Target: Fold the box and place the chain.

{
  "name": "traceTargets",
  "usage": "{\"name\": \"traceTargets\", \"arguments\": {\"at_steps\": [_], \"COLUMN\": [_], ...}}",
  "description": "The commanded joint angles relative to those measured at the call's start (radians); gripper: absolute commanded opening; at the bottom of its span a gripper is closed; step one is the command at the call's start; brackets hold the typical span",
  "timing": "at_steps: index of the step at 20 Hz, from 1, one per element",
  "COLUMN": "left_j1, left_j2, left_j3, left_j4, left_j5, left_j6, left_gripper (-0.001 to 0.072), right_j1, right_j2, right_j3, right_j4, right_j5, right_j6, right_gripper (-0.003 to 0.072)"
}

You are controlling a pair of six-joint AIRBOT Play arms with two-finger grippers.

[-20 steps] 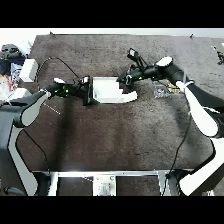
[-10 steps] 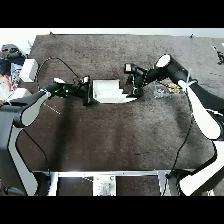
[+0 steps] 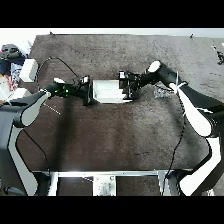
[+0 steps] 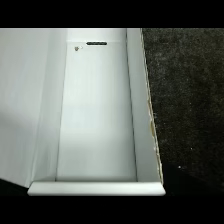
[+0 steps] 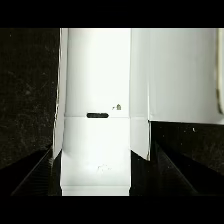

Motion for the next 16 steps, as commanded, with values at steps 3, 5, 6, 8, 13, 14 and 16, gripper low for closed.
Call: {"name": "traceTargets", "arguments": {"at_steps": [3, 5, 6, 8, 13, 14, 16], "left_j1": [0.000, 0.000, 0.000, 0.000, 0.000, 0.000, 0.000], "left_j2": [0.000, 0.000, 0.000, 0.000, 0.000, 0.000, 0.000], "left_j3": [0.000, 0.000, 0.000, 0.000, 0.000, 0.000, 0.000], "left_j4": [0.000, 0.000, 0.000, 0.000, 0.000, 0.000, 0.000], "left_j5": [0.000, 0.000, 0.000, 0.000, 0.000, 0.000, 0.000], "left_j6": [0.000, 0.000, 0.000, 0.000, 0.000, 0.000, 0.000], "left_gripper": [0.0285, 0.0285, 0.0285, 0.0285, 0.0285, 0.0285, 0.0285], "right_j1": [0.025, 0.029, 0.029, 0.029, 0.029, 0.029, 0.029], "right_j2": [-0.022, -0.034, -0.034, -0.034, -0.034, -0.035, -0.035], "right_j3": [0.000, 0.000, 0.000, 0.001, 0.000, 0.000, 0.000], "right_j4": [0.006, -0.001, -0.002, -0.003, -0.024, -0.032, -0.036], "right_j5": [-0.013, -0.026, -0.033, -0.037, -0.046, -0.047, -0.047], "right_j6": [0.019, 0.019, 0.019, 0.019, 0.019, 0.019, 0.019], "right_gripper": [0.0720, 0.0720, 0.0720, 0.0711, 0.0504, 0.0504, 0.0489]}}
